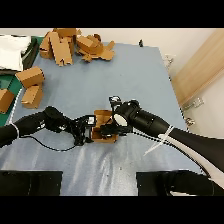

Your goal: Fold the box.

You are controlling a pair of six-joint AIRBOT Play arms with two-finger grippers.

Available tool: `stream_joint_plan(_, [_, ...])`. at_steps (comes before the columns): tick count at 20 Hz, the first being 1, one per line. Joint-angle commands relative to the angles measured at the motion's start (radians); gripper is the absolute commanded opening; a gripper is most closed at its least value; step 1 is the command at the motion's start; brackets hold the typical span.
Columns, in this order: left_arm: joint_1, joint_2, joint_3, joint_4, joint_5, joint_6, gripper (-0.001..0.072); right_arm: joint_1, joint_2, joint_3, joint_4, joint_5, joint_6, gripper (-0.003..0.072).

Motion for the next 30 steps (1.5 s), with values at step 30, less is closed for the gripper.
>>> stream_joint_plan(30, [0.001, 0.0, 0.001, 0.0, 0.0, 0.0, 0.045, 0.006, -0.147, 0.07, -0.037, 0.079, 0.259, 0.0369])
